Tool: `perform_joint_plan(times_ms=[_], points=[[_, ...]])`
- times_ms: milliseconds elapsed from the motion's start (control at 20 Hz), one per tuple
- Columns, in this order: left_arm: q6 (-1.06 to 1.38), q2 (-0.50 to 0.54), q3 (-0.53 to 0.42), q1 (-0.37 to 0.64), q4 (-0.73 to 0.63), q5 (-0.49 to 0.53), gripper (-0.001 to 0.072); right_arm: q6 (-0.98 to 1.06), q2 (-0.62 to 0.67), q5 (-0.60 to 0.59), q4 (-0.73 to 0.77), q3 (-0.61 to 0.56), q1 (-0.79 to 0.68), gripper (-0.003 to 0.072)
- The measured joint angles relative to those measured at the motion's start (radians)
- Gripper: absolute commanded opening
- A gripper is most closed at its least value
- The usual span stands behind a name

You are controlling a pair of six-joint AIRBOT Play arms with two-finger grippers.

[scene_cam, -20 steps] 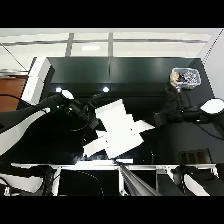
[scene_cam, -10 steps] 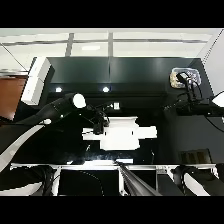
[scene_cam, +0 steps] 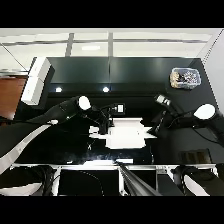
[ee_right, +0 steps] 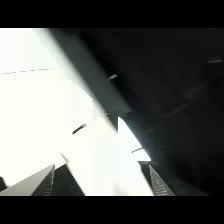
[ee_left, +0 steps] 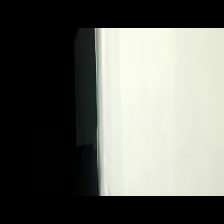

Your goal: Fold the box and place the chain.

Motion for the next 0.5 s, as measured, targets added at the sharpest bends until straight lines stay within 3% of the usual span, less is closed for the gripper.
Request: perform_joint_plan(times_ms=[500], points=[[0.016,-0.005,0.0,0.002,-0.014,0.008,0.0032,-0.134,0.0,-0.021,-0.115,-0.088,0.16,0.0715]])
